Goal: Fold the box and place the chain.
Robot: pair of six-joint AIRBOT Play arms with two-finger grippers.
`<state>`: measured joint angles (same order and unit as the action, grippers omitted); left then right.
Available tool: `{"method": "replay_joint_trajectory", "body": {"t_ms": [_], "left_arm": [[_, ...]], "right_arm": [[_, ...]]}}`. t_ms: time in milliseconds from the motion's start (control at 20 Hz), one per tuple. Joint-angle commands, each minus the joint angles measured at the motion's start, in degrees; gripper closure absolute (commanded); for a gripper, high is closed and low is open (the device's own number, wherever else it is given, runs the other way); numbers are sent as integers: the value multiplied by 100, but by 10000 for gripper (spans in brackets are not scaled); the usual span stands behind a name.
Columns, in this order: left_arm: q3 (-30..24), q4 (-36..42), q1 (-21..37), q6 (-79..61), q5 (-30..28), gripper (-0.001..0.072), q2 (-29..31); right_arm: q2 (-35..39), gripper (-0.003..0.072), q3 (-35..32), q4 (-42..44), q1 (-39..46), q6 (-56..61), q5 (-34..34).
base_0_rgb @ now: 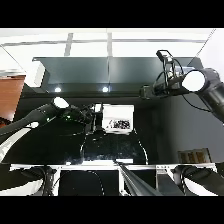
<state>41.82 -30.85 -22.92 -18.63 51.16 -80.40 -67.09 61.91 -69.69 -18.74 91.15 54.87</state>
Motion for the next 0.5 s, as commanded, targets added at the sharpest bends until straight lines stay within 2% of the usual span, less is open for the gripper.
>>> {"method": "replay_joint_trajectory", "body": {"t_ms": [0,150,300,450], "left_arm": [[2,4,-4,72,-74,370,-2],[4,33,-4,151,-175,370,-2],[4,37,-4,164,-190,370,-2],[4,96,-2,262,-315,370,-2]], "right_arm": [[-446,-21,4,527,17,-22,-726],[-828,-20,4,949,7,-605,-660],[-1119,-20,4,1497,-116,-1770,-247],[-1088,-20,48,1513,-208,-3202,164]]}}
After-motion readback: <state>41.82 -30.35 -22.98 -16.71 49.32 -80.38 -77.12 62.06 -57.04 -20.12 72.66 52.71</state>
